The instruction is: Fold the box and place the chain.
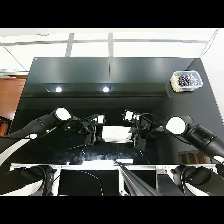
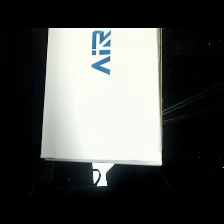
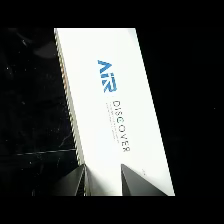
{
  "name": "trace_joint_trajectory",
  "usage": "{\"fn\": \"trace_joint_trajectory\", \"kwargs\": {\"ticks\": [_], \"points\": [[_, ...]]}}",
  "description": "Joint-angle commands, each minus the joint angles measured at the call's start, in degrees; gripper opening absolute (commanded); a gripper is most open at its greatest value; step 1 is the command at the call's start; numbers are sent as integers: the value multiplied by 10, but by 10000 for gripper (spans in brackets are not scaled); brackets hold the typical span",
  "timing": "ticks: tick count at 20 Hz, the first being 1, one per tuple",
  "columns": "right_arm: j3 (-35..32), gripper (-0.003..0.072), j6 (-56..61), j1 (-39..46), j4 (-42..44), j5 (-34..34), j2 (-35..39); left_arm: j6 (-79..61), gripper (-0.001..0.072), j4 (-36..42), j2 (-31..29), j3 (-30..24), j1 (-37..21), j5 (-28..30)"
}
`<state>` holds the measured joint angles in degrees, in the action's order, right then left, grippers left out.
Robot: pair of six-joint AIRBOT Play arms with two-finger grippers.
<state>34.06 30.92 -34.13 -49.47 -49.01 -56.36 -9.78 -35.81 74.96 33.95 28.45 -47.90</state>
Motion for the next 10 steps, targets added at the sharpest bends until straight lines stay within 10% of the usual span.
{"fn": "trace_joint_trajectory", "kwargs": {"ticks": [1,8,10], "points": [[3,274,17,0,-1,-3,-5,0,351,0,0,0,0,0],[31,262,213,33,17,-27,61,0,351,0,0,0,0,0],[23,12,294,37,57,-31,55,0,352,0,0,0,0,0]]}}
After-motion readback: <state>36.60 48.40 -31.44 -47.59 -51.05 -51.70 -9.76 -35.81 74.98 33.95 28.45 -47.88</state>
